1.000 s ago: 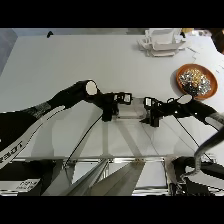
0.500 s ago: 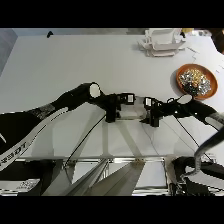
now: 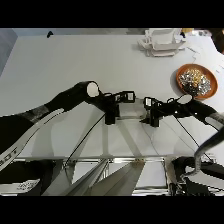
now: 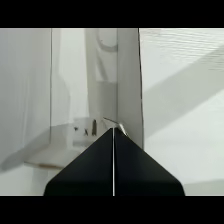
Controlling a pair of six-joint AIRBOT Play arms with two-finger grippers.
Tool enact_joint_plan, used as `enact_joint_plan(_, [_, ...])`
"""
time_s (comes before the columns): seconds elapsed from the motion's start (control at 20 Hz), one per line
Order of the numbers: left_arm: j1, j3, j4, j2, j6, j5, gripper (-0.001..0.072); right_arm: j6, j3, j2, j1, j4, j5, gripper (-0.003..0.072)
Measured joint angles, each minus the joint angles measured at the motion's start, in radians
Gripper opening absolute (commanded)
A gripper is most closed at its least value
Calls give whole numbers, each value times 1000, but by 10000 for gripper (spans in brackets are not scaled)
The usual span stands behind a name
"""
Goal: Fold the box and place the chain.
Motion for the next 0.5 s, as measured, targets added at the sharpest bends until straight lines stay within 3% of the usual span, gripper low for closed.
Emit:
enact_joint_plan(0.3, [72, 0, 134, 180, -466, -140, 2, 1, 0, 0, 0, 1, 0, 411])
enact_joint_plan(0.5, [159, -39, 180, 235, -787, -151, 3, 1, 0, 0, 0, 0, 0, 411])
